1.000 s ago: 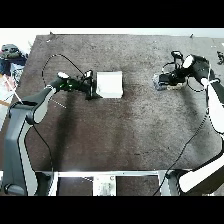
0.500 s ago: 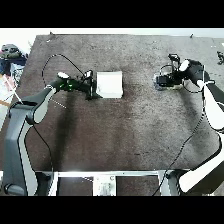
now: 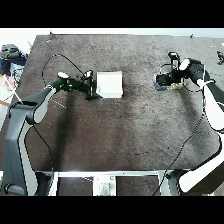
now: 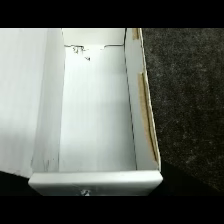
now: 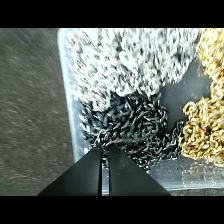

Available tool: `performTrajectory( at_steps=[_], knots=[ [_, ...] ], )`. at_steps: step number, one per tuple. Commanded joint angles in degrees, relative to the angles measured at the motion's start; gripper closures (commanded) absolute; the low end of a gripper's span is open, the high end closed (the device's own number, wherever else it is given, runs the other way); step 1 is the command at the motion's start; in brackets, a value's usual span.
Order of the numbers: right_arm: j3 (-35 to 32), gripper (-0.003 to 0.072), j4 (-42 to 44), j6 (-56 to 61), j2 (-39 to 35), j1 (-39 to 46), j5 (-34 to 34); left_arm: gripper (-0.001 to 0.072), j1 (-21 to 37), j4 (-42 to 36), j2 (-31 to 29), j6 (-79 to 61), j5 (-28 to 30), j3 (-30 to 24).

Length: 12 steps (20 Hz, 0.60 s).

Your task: Fold the box and place the chain.

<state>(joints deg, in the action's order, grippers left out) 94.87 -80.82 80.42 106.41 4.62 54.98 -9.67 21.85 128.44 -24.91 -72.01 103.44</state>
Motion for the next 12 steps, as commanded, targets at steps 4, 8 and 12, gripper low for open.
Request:
performTrajectory(
  at_steps=[4,8,12],
  knots=[
    [1.9,0.0672,-0.6,-0.1,-5.1,-0.6,3.5,0.0178,0.0,0.0,0.0,0.0,0.0,0.0],
    [1.9,0.0672,-1.2,-0.1,-13.4,-0.7,4.1,0.0179,0.0,0.0,0.0,0.0,0.0,0.0],
    [1.9,0.0672,-1.4,-1.4,-25.6,-1.9,-0.5,0.0178,0.0,0.0,0.0,0.0,0.0,0.0]
  ],
)
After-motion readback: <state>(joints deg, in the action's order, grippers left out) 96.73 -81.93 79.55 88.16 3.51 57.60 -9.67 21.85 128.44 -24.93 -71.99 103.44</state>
